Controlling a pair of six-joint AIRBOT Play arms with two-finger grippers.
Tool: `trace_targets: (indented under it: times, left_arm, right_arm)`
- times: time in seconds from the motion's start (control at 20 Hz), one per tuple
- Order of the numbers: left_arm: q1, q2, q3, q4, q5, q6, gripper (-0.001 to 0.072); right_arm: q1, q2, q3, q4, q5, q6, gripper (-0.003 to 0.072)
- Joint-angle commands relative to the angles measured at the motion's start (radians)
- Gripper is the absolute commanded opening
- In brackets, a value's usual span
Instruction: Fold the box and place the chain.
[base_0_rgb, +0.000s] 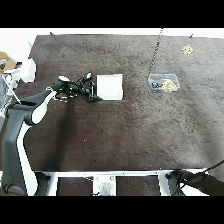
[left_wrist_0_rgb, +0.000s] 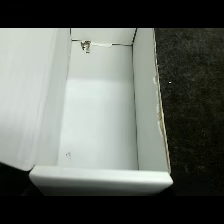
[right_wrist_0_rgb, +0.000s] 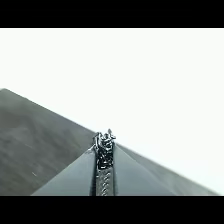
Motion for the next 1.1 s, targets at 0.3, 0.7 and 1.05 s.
trace_targets:
  times: [0.3, 0.7, 1.05]
  left_arm:
    - [0.000, 0.000, 0.000, 0.000, 0.000, 0.000, 0.0287]
    - [0.000, 0.000, 0.000, 0.000, 0.000, 0.000, 0.0288]
    - [0.000, 0.000, 0.000, 0.000, 0.001, 0.000, 0.0288]
  right_arm:
    - [0.223, -0.060, -0.222, -0.001, -0.108, 0.004, 0.0000]
    - [0.237, -0.094, -0.834, 0.132, -0.688, 0.008, 0.0000]
    - [0.212, -0.320, -0.897, 0.191, -0.722, 0.008, 0.0270]
